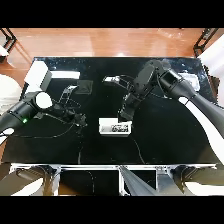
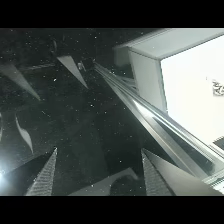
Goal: Fold the box and place the chain.
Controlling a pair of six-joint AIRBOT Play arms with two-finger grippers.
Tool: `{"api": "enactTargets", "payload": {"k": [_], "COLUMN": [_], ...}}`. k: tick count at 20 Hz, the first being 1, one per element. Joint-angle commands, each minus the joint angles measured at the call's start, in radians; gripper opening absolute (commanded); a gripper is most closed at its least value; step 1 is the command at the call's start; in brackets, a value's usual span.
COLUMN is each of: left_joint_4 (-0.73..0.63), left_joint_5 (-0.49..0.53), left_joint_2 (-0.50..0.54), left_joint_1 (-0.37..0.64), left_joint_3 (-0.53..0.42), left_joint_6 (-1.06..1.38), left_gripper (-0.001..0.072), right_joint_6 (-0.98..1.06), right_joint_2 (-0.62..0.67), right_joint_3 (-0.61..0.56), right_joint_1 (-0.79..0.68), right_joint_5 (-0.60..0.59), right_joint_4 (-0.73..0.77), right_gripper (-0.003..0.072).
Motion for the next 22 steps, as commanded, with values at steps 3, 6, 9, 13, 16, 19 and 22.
{"api": "enactTargets", "payload": {"k": [3,6,9,13,16,19,22], "left_joint_4": [0.0,0.0,0.0,0.0,0.0,0.001,0.0], "left_joint_5": [-0.003,-0.006,-0.006,-0.006,-0.005,-0.006,-0.006], "left_joint_2": [-0.001,-0.001,-0.001,-0.001,-0.001,-0.001,-0.001], "left_joint_1": [0.038,0.063,0.072,0.072,0.073,0.084,0.092], "left_joint_3": [0.0,0.0,0.0,0.0,0.0,0.0,0.0], "left_joint_6": [-0.002,-0.002,-0.002,-0.002,-0.002,-0.002,-0.002], "left_gripper": [0.0632,0.0632,0.0631,0.0632,0.0632,0.0632,0.0632], "right_joint_6": [0.027,0.027,0.031,0.066,0.064,0.064,0.061], "right_joint_2": [0.003,0.009,0.009,0.01,0.01,0.036,0.091], "right_joint_3": [-0.002,-0.002,-0.015,-0.036,-0.036,-0.036,-0.036], "right_joint_1": [0.049,0.055,0.066,0.082,0.114,0.121,0.122], "right_joint_5": [0.014,0.006,0.02,0.05,0.051,0.002,-0.043], "right_joint_4": [-0.091,-0.101,-0.132,-0.181,-0.198,-0.207,-0.207], "right_gripper": [0.0705,0.0705,0.0705,0.0697,0.0697,0.0697,0.0699]}}
